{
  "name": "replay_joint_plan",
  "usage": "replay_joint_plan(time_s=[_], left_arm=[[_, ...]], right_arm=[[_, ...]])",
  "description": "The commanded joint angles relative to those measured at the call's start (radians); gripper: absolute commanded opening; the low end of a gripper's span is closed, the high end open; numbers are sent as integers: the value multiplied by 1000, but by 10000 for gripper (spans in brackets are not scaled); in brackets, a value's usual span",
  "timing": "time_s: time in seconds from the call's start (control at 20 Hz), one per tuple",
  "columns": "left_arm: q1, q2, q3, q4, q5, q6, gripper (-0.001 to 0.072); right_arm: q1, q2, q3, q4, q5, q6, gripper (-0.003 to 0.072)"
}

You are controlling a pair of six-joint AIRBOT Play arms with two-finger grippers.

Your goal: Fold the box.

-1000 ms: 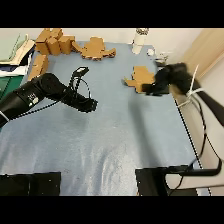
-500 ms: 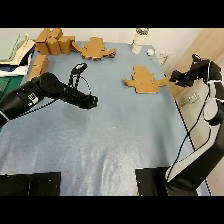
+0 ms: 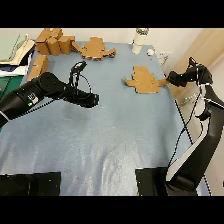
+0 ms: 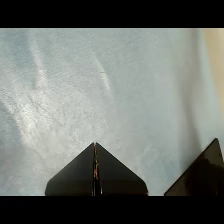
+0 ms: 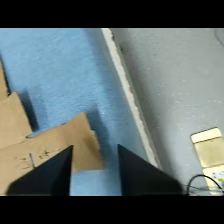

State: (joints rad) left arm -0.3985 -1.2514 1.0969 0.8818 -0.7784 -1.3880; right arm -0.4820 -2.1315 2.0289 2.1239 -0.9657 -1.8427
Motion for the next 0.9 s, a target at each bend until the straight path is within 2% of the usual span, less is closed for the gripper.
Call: replay_joint_plan(time_s=[0.0, 0.1, 0.25, 0.3, 0.35, 0.4, 0.5, 0.6, 0.75, 0.85], left_arm=[[1, 0, 1, -48, 1, 0, 16], [1, 0, 1, -75, -5, 0, 15], [1, 0, 1, -74, -32, 0, 16], [1, 0, 1, -74, -40, 2, 104], [1, 0, 1, -74, -41, 2, 449], [1, 0, 1, -74, -40, 0, 536], [1, 0, 1, -72, -42, 4, 522], [1, 0, 1, -58, -44, 11, 522], [1, 0, 1, -14, -57, 11, 531], [1, 0, 1, 71, -82, 11, 531]], right_arm=[[3, -15, 10, 135, -51, -112, 217], [5, -12, 10, 203, -120, -156, 5], [16, 7, 10, 274, -225, -200, 4], [22, 22, 10, 276, -249, -200, 3], [29, 42, 9, 277, -274, -200, 1], [37, 67, -5, 275, -291, -199, 1], [55, 130, -72, 273, -314, -182, 0], [76, 222, -212, 272, -312, -180, -1], [118, 421, -533, 263, -201, -198, -1], [149, 594, -786, 250, -103, -208, -1]])
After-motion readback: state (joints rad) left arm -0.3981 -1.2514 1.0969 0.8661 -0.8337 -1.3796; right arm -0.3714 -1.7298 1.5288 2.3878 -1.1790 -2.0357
